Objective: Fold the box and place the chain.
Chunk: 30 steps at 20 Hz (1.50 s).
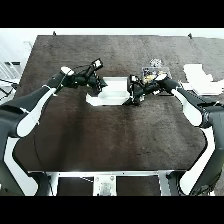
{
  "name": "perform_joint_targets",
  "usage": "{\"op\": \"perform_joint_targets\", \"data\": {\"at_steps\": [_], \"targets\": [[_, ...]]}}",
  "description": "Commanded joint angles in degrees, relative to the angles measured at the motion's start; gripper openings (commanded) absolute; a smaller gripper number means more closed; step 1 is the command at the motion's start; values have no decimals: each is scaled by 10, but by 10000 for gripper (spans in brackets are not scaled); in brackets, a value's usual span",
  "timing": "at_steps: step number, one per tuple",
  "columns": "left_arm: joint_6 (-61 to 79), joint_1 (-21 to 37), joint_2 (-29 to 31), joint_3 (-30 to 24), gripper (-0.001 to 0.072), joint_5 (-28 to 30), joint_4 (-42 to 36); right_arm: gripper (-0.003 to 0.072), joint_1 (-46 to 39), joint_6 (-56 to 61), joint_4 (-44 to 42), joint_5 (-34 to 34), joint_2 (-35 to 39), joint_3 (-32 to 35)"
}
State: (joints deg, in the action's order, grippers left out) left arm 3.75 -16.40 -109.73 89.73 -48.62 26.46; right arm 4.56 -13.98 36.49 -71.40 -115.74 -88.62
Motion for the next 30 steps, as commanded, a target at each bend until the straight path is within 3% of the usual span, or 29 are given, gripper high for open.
{"op": "perform_joint_targets", "data": {"at_steps": [1,14,22,23,24,25,28,30], "targets": [[-1,-8,-18,1,15,1,-1,584,0,0,0,0,0,0],[-7,-10,-23,1,17,-4,5,584,0,0,0,0,0,0],[-54,39,11,57,20,-139,35,584,0,0,0,0,0,0],[-55,45,11,62,172,-167,50,584,0,0,0,0,0,0],[-68,48,11,62,504,-185,74,584,0,0,0,0,0,0],[-89,48,11,62,675,-192,105,584,0,0,0,0,0,0],[-144,31,10,61,676,-200,249,584,0,0,0,0,0,0],[-157,14,8,61,676,-200,298,584,0,0,0,0,0,0]]}}
